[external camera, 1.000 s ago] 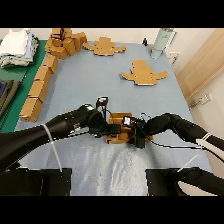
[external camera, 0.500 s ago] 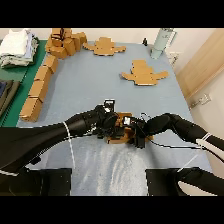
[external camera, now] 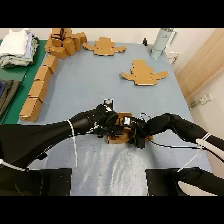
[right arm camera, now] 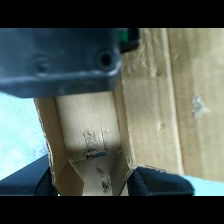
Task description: Fold the box.
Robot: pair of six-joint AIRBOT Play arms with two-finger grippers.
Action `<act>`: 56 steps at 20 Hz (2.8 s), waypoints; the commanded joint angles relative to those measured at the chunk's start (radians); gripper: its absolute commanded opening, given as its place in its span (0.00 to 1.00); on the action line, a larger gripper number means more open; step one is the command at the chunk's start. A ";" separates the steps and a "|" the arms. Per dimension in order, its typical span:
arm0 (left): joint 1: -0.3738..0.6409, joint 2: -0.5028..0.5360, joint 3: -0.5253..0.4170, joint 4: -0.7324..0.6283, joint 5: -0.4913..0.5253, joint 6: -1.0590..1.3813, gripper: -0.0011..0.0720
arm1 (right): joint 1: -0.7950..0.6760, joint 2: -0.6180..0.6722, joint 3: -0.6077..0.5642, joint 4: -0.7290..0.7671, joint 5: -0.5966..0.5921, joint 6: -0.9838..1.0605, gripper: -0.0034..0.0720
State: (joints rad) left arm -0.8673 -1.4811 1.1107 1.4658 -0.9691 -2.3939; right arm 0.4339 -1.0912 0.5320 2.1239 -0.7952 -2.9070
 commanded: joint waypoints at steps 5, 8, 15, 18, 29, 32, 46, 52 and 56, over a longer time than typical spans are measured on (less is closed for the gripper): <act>0.000 -0.023 0.006 -0.005 0.010 -0.056 0.09 | 0.000 0.000 0.000 0.000 0.000 0.000 0.71; 0.000 -0.024 0.006 -0.008 0.010 -0.064 0.03 | 0.000 0.000 0.000 0.000 0.000 0.000 0.71; 0.000 -0.021 0.006 -0.016 -0.008 -0.058 0.57 | 0.000 0.000 0.000 0.000 0.000 0.000 0.71; 0.003 -0.020 0.011 -0.026 -0.040 -0.057 0.59 | 0.000 0.000 0.000 0.000 0.000 0.000 0.71; -0.006 -0.030 0.025 0.009 -0.033 -0.034 0.24 | 0.000 0.000 0.000 0.000 0.000 0.000 0.71; -0.006 -0.031 0.025 0.010 -0.019 -0.038 0.03 | 0.000 0.000 0.000 0.000 0.000 0.000 0.71; -0.003 -0.029 0.048 -0.003 -0.086 -0.040 0.50 | 0.000 0.000 0.000 0.000 0.000 0.000 0.71; 0.085 -0.029 0.161 -0.097 -0.264 0.056 0.50 | 0.000 0.000 0.000 0.000 0.000 0.000 0.71; 0.195 -0.029 0.192 -0.286 -0.316 0.195 0.50 | 0.000 0.000 0.000 0.000 0.000 0.000 0.71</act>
State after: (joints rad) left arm -0.7391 -1.5112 1.2774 1.3128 -1.2232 -2.2997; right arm 0.4332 -1.0912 0.5320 2.1235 -0.7948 -2.9070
